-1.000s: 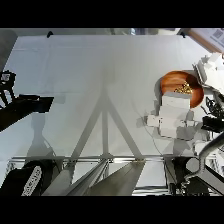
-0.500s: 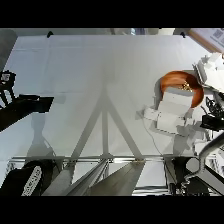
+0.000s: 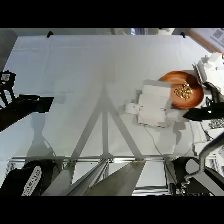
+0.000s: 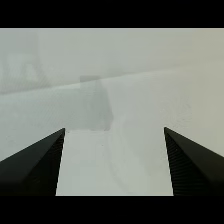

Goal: Fold the box and place the chain.

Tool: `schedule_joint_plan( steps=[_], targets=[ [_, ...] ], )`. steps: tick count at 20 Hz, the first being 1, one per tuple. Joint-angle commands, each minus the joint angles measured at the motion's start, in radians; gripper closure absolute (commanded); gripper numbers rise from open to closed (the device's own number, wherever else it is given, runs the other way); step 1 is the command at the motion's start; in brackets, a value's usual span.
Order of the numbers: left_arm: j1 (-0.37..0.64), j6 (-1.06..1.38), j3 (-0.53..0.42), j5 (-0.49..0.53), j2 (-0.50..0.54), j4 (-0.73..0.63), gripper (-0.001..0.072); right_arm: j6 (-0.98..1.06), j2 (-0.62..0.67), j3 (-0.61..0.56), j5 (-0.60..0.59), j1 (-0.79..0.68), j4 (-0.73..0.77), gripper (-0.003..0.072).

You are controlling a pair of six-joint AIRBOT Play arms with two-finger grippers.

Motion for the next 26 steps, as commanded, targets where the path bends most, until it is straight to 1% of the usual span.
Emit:
schedule_joint_plan(
  steps=[1, 3, 6, 8, 11, 13, 16, 18, 21, 26],
  targets=[
    [0.000, 0.000, 0.000, 0.000, 0.001, 0.000, 0.0012, -0.042, 0.004, -0.005, -0.117, 0.166, 0.141, 0.0676],
    [0.000, 0.000, 0.000, 0.000, 0.001, 0.000, 0.0012, -0.092, 0.003, -0.008, -0.219, 0.245, 0.217, 0.0676],
    [0.000, 0.000, 0.000, 0.000, 0.001, 0.000, 0.0012, -0.169, -0.001, -0.010, -0.306, 0.344, 0.339, 0.0676],
    [0.000, 0.000, 0.000, 0.000, 0.001, 0.000, 0.0012, -0.171, -0.001, -0.023, -0.372, 0.395, 0.351, 0.0676],
    [0.000, 0.000, 0.000, 0.000, 0.001, 0.000, 0.0012, -0.180, -0.002, -0.096, -0.477, 0.452, 0.386, 0.0675],
    [0.000, 0.000, 0.000, 0.000, 0.001, 0.000, 0.0012, -0.244, -0.002, -0.122, -0.493, 0.489, 0.414, 0.0675],
    [0.000, 0.000, 0.000, 0.000, 0.001, 0.000, 0.0012, -0.313, -0.003, -0.122, -0.529, 0.530, 0.476, 0.0677],
    [0.000, 0.000, 0.000, 0.000, 0.001, 0.000, 0.0012, -0.322, -0.013, -0.122, -0.557, 0.534, 0.488, 0.0677],
    [0.000, 0.000, 0.000, 0.000, 0.001, 0.000, 0.0012, -0.346, -0.047, -0.122, -0.541, 0.534, 0.489, 0.0677],
    [0.000, 0.000, 0.000, 0.000, 0.001, 0.000, 0.0012, -0.360, -0.051, -0.124, -0.541, 0.534, 0.499, 0.0677]
  ],
)
